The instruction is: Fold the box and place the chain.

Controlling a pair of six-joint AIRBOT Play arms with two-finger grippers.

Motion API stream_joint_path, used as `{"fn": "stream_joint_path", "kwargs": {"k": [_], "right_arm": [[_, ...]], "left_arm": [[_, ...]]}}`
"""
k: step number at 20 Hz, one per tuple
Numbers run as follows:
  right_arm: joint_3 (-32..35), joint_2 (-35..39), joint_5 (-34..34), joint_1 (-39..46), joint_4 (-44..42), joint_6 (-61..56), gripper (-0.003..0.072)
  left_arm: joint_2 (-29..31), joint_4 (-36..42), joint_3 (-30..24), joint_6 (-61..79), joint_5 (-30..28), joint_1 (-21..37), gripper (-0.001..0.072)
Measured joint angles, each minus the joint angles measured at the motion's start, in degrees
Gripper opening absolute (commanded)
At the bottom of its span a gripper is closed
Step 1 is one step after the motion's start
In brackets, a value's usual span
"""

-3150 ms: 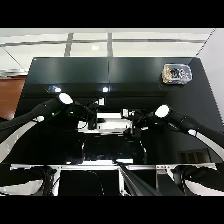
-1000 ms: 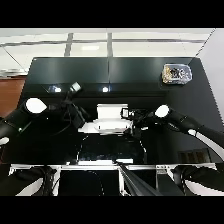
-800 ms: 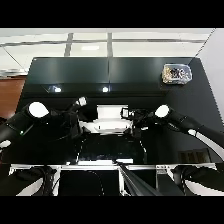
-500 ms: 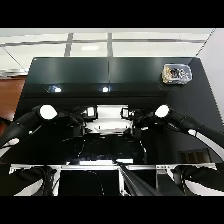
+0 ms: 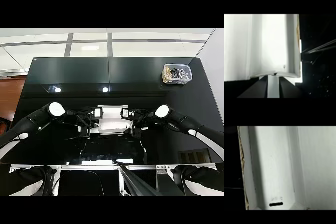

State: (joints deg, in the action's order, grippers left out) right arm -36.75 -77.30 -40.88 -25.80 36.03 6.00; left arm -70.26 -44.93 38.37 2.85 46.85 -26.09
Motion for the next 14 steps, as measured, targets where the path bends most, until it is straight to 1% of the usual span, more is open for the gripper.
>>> {"fn": "stream_joint_path", "kwargs": {"k": [2,4,5,6,7,8,9,10,11,12,13,14], "right_arm": [[0.0,0.0,0.0,0.0,0.0,0.0,0.0178],[0.0,0.0,0.0,0.0,0.0,0.0,0.0178],[0.0,0.0,0.0,0.0,0.0,0.0,0.0178],[0.0,0.0,0.0,0.0,0.0,0.0,0.0178],[0.0,0.0,0.0,0.0,0.0,0.0,0.0178],[0.0,0.0,0.0,0.0,0.0,0.0,0.0178],[0.0,0.0,0.0,0.0,0.0,0.0,0.0178],[0.0,0.0,0.0,0.0,0.0,0.0,0.0178],[0.0,0.0,0.0,0.0,0.0,0.0,0.0178],[0.0,0.0,0.0,0.0,0.0,0.0,0.0178],[0.0,0.0,0.0,0.0,0.0,0.0,0.0179],[0.0,0.0,0.0,0.0,0.0,0.0,0.0178]], "left_arm": [[-0.9,3.1,0.1,0.2,0.1,-0.4,0.0176],[-2.1,6.4,0.1,0.2,-0.9,-1.0,0.0174],[-2.6,7.9,0.1,0.2,-1.4,-1.2,0.0077],[-3.0,8.9,0.0,-0.3,-1.5,-1.4,0.0023],[-3.2,9.4,0.0,-0.7,-1.5,-1.5,0.0052],[-3.3,9.5,0.0,-1.1,-1.5,-1.6,0.0292],[-3.5,9.8,-0.1,-1.4,-1.5,-1.6,0.0398],[-3.5,9.8,-0.1,-1.8,-1.5,-1.7,0.0152],[-3.5,9.6,-0.1,-2.2,-1.4,-1.6,0.0146],[-3.5,9.1,0.0,-2.4,-1.2,-1.6,0.0220],[-3.4,8.9,0.1,-3.0,-0.8,-1.6,0.0154],[-3.0,8.5,0.2,-3.4,-0.3,-1.4,0.0022]]}}
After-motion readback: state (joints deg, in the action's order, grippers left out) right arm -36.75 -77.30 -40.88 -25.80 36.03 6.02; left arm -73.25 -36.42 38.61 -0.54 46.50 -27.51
